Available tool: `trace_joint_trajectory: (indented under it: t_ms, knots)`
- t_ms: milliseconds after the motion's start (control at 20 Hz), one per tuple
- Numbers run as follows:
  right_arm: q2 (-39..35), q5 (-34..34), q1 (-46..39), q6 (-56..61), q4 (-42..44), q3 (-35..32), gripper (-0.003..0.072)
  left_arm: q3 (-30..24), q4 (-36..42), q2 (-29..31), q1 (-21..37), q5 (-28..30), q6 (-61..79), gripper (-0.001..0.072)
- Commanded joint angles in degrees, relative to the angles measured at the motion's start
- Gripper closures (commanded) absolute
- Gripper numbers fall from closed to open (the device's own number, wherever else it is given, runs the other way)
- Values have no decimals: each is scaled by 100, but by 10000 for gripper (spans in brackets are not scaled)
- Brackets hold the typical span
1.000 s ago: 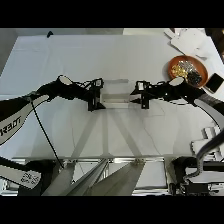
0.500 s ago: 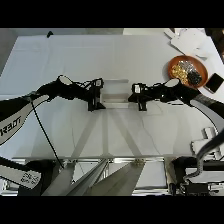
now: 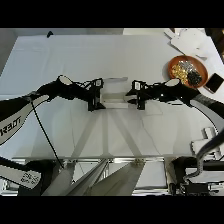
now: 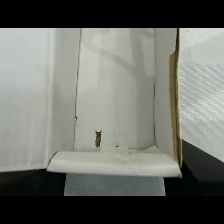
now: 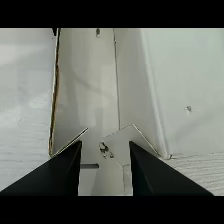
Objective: Fold the box and place the chain.
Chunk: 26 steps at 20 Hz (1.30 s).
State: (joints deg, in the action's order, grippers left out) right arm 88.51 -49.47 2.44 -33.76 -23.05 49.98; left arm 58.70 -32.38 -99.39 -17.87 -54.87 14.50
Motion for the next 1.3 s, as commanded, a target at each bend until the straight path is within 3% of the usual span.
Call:
trace_joint_trajectory:
  t_ms: [0,50,100,300,450,600,700,900,1000,1250]
  knots:
    - [2,26,7,28,101,-2,442,2,-4,0,-2,2,4,596]
    - [0,26,7,28,98,-2,605,2,-4,0,-2,2,4,596]
    - [0,42,7,33,96,-2,674,2,-4,0,-2,2,4,596]
    - [-262,164,-57,92,-52,-2,674,2,-4,0,-2,2,4,596]
    - [-988,-2,-354,640,-129,-2,674,2,-4,0,-2,2,4,596]
    - [-1836,-330,-1047,1794,-566,-2,673,2,-4,0,-2,2,4,596]
    - [-2149,-481,-1707,3167,-1209,-2,673,2,-4,0,-2,2,4,596]
    - [-1606,-769,-2656,6186,-2350,-7,673,2,-4,0,-2,2,4,596]
    - [-1285,-1176,-2500,6706,-2774,-11,674,2,-4,0,-2,2,4,596]
    - [-179,-1447,-1552,7160,-2424,-9,677,2,-4,0,-4,2,4,596]
